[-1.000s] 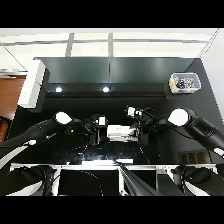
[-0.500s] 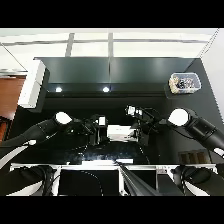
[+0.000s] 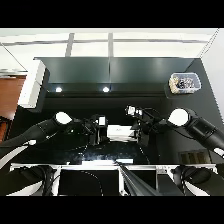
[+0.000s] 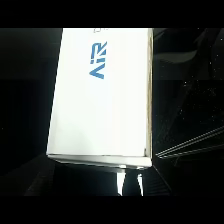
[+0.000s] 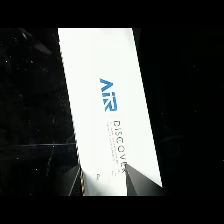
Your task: Fold the box and place the chain.
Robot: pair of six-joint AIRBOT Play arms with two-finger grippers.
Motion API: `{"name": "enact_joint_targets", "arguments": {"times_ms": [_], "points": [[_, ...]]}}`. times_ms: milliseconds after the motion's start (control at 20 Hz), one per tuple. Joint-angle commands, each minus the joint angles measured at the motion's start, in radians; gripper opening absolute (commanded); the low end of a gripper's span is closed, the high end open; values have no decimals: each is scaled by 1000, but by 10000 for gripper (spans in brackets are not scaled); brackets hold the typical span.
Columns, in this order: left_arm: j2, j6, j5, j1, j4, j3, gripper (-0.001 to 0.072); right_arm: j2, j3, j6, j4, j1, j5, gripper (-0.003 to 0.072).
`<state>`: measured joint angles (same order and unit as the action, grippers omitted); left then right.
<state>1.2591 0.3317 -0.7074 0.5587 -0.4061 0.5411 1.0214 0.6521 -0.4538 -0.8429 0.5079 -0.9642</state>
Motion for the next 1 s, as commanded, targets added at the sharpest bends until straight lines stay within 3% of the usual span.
{"name": "enact_joint_targets", "arguments": {"times_ms": [0,400,550,850,900,950], "points": [[0,0,0,0,0,0,325,0,0,-4,0,1,1,327],[0,0,0,0,0,0,325,41,0,-66,0,1,-2,327],[0,0,0,0,0,0,325,32,21,-114,0,-3,-66,327],[0,0,0,0,0,0,326,-29,67,-468,4,-83,-218,326],[0,0,0,0,0,0,326,-29,35,-500,16,-85,-217,273],[0,1,0,0,0,0,325,-29,1,-509,75,-85,-190,32]]}}
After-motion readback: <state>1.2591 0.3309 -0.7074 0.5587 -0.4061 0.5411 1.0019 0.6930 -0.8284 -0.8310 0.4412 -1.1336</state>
